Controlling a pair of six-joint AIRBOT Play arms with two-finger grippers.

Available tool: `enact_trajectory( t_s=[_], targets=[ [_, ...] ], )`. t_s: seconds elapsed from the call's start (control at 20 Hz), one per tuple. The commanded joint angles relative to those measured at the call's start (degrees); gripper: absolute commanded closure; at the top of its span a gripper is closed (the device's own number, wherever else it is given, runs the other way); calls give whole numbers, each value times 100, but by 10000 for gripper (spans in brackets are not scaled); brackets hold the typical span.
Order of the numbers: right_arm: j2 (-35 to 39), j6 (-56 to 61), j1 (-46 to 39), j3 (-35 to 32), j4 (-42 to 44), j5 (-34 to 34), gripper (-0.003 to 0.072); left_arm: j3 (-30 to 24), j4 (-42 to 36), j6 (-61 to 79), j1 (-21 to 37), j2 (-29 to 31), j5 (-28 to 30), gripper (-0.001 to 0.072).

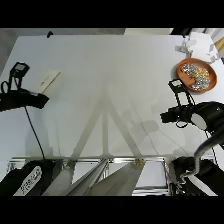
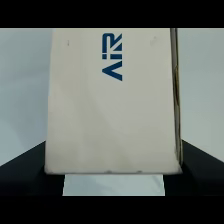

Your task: Fold the box and place the chain.

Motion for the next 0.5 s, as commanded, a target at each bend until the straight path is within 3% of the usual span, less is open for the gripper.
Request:
enact_trajectory(
  t_s=[0.0,0.2,0.45],
  targets=[
    [7,0,0,4,2,2,645,-382,122,-343,647,20,203,711],
    [7,0,0,4,2,2,645,-837,162,-341,673,-4,264,710],
    [7,0,0,4,2,2,645,-887,162,-341,667,0,114,700]
  ],
)
